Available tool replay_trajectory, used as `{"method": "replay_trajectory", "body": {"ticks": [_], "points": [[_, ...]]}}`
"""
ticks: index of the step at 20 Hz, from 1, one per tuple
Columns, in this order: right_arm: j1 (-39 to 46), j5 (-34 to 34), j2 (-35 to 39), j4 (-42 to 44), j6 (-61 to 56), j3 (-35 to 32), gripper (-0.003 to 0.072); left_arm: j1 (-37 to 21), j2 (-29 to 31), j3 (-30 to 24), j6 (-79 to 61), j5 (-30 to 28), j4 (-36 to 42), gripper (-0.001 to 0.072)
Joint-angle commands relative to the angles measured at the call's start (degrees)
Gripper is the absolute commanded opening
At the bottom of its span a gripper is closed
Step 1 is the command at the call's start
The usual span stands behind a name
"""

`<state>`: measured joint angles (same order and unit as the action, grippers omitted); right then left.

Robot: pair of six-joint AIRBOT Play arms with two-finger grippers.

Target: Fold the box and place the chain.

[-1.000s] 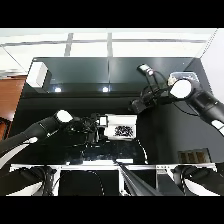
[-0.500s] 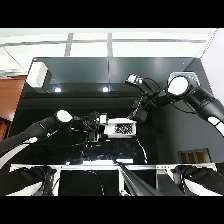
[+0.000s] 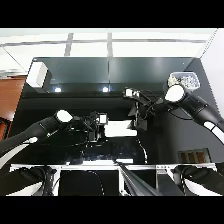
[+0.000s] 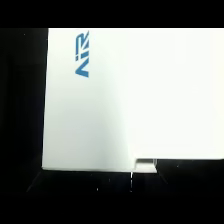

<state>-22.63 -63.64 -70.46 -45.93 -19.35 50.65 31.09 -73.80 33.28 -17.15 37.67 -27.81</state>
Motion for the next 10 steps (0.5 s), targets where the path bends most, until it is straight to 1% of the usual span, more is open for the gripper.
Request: {"method": "replay_trajectory", "body": {"ticks": [1, 3, 5, 7, 9, 10], "points": [[-0.07, 0.46, 0.04, 2.05, 4.9, -1.62, 0.0701, -0.02, -0.04, 0.04, 0.02, 0.07, -0.04, 0.0349], [-0.81, -0.76, 0.07, 3.85, 5.07, -1.62, 0.07, 0.0, -0.04, 0.04, 0.02, 0.07, -0.04, 0.0349], [-2.56, -0.9, 0.04, 3.02, 5.07, -1.62, 0.07, 0.0, -0.04, 0.04, 0.02, 0.07, -0.04, 0.035], [-4.28, 2.64, 0.04, -0.74, 4.04, -1.62, 0.07, 0.0, -0.04, 0.04, 0.02, 0.07, -0.07, 0.0349], [-4.76, 7.15, 0.04, -1.18, 0.46, -1.62, 0.07, 0.0, -0.04, 0.04, 0.02, 0.07, -0.07, 0.0349], [-4.76, 7.43, 0.04, -1.2, 0.48, -1.62, 0.07, 0.0, -0.04, 0.04, 0.02, 0.07, -0.07, 0.035]]}}
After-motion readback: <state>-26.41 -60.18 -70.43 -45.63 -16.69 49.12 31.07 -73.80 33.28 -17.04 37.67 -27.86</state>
